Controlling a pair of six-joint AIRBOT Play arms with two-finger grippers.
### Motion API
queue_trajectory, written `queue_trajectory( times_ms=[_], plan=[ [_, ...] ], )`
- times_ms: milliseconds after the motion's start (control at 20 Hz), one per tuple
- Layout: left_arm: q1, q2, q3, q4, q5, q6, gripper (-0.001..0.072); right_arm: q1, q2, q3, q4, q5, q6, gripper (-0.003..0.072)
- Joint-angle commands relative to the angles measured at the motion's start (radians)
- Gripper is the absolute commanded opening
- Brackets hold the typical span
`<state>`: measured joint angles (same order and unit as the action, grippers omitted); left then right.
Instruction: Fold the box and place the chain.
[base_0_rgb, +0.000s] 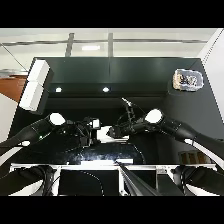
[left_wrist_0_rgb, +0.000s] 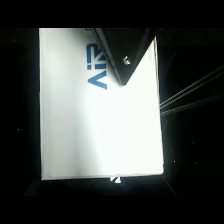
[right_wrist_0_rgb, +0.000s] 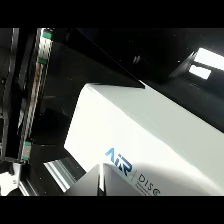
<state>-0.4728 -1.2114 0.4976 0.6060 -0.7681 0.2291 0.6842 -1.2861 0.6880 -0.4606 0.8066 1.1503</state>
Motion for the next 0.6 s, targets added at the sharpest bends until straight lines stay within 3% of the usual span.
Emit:
queue_trajectory(
  times_ms=[0,300,550],
  plan=[
    [0.0,0.001,0.0,0.004,-0.003,0.003,0.0486,-0.001,-0.001,-0.001,-0.047,-0.023,0.015,0.0048],
    [0.0,0.001,0.0,0.004,-0.003,0.003,0.0487,-0.001,0.0,0.004,-0.048,-0.013,0.016,0.0048],
    [0.0,0.001,0.0,0.004,-0.003,0.003,0.0487,-0.076,0.078,0.045,-0.051,0.144,0.013,0.0048]
  ],
)
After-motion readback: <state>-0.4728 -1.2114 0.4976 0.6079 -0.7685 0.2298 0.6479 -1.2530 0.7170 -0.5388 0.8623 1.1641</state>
